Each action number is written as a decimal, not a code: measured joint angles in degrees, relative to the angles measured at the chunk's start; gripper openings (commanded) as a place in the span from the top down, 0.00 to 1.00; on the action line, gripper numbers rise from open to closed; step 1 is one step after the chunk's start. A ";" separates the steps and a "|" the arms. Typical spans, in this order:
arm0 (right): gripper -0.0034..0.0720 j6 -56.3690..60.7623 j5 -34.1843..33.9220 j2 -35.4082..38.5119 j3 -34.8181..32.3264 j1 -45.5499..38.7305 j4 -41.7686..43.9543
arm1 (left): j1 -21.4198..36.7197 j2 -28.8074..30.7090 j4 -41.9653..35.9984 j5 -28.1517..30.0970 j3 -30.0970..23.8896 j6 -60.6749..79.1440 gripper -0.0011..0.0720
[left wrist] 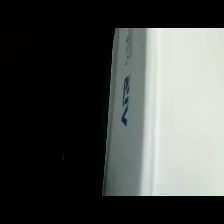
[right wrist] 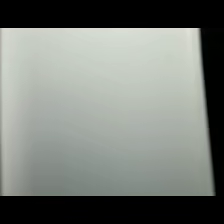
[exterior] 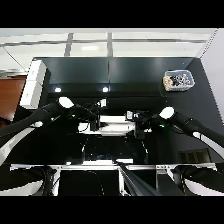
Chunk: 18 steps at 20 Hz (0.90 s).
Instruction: Fold the box and place the chain.
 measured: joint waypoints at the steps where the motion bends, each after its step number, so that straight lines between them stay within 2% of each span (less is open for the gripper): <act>1: 0.80 0.00 0.00 0.00 0.00 0.02 0.00 | 0.20 1.20 1.60 -0.04 0.00 -2.56 0.19; 4: 0.80 0.00 -0.02 0.00 0.00 0.00 0.00 | 1.51 6.16 10.14 -0.76 0.00 -13.29 0.19; 6: 0.80 0.02 -0.04 0.00 0.00 0.02 0.02 | 3.04 9.86 16.11 -3.28 0.00 -21.05 0.21; 7: 0.80 0.02 -0.04 0.00 0.00 0.00 0.02 | 4.04 11.69 18.34 -4.76 0.00 -25.07 0.43; 8: 0.77 0.02 -0.04 0.00 0.00 0.00 0.02 | 5.11 13.20 20.17 -6.67 0.00 -29.33 0.90; 9: 0.77 0.02 -0.04 0.00 0.00 0.00 0.02 | 6.03 14.34 21.09 -8.87 0.00 -33.20 0.95; 11: 0.78 0.02 -0.07 0.00 0.00 0.00 0.04 | 7.45 15.45 21.00 -13.77 -0.24 -39.80 0.95; 14: 0.78 0.02 -0.09 0.00 0.00 0.02 0.07 | 7.78 14.47 13.88 -19.82 -1.79 -44.06 0.95; 18: 0.77 0.04 -0.11 0.00 0.00 0.00 0.09 | 7.21 9.79 -0.02 -20.55 -3.08 -39.08 0.95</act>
